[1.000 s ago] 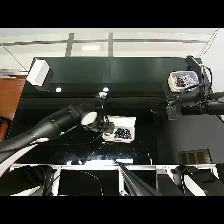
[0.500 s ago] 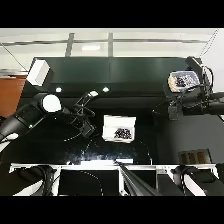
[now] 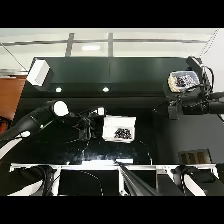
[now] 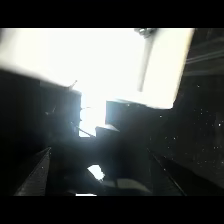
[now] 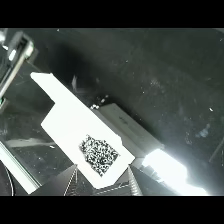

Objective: Fold the box and place the chain.

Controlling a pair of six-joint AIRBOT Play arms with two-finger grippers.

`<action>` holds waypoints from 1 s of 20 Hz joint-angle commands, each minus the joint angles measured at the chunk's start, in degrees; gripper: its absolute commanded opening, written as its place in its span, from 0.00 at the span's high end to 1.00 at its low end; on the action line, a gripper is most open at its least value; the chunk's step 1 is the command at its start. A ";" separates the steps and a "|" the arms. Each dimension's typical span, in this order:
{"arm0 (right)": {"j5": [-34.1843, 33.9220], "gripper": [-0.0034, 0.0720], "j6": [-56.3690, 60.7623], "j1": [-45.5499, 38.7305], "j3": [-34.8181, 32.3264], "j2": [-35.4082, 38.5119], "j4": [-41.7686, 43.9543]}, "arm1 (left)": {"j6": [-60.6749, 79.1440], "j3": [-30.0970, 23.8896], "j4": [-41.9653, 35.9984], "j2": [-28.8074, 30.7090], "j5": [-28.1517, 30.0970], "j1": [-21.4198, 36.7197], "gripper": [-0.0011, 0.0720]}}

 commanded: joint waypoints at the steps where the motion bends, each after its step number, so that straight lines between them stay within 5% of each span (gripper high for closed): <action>1: -1.31 0.44 0.07 0.02 0.04 0.02 -0.07 | 10.51 -0.20 -6.51 -1.18 2.49 -0.57 0.01; 4: -1.60 0.44 0.04 0.02 0.04 0.02 -0.04 | 12.81 -0.15 -12.85 -3.41 3.08 -0.57 0.01; 20: -1.64 0.44 0.02 0.02 0.04 0.00 -0.07 | 13.40 -0.22 -13.31 -5.03 1.62 -3.02 0.01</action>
